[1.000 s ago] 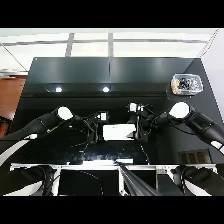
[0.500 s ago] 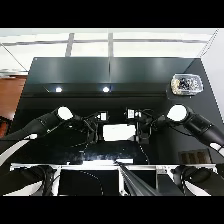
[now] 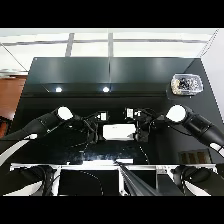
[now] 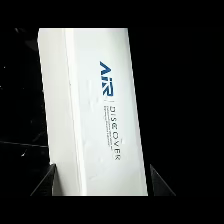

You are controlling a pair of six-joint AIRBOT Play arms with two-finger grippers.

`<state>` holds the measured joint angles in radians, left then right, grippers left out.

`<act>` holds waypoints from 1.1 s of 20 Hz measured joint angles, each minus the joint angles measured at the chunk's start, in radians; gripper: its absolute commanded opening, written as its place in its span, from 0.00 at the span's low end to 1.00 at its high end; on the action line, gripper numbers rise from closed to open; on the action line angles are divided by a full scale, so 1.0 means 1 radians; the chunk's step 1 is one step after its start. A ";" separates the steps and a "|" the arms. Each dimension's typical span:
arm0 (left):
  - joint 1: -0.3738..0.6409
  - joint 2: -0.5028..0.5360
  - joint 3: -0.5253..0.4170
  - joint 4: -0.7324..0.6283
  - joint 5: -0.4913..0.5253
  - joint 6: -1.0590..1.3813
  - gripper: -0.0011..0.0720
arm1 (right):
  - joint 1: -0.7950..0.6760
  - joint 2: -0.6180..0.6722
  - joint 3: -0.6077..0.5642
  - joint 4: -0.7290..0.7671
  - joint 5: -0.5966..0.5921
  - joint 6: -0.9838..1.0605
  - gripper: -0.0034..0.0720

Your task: Fold the box and place the chain.

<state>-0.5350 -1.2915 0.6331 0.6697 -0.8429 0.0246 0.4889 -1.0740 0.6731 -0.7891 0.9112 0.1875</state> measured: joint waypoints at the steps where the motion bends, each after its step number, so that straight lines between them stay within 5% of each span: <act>1: 0.000 0.000 0.000 0.000 0.000 0.000 0.52 | 0.000 0.000 0.000 0.000 -0.004 0.006 0.98; 12: 0.000 0.000 0.000 0.000 0.000 0.000 0.52 | 0.000 0.001 0.002 -0.001 -0.038 0.038 0.97; 14: 0.000 0.000 0.000 0.000 0.000 0.000 0.52 | 0.000 0.001 0.002 -0.001 -0.031 0.039 0.75; 22: 0.000 0.000 0.000 0.000 0.000 0.000 0.52 | 0.006 0.001 0.002 -0.001 -0.001 0.041 0.75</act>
<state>-0.5350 -1.2915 0.6331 0.6697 -0.8429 0.0250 0.4953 -1.0733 0.6746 -0.7902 0.9104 0.2283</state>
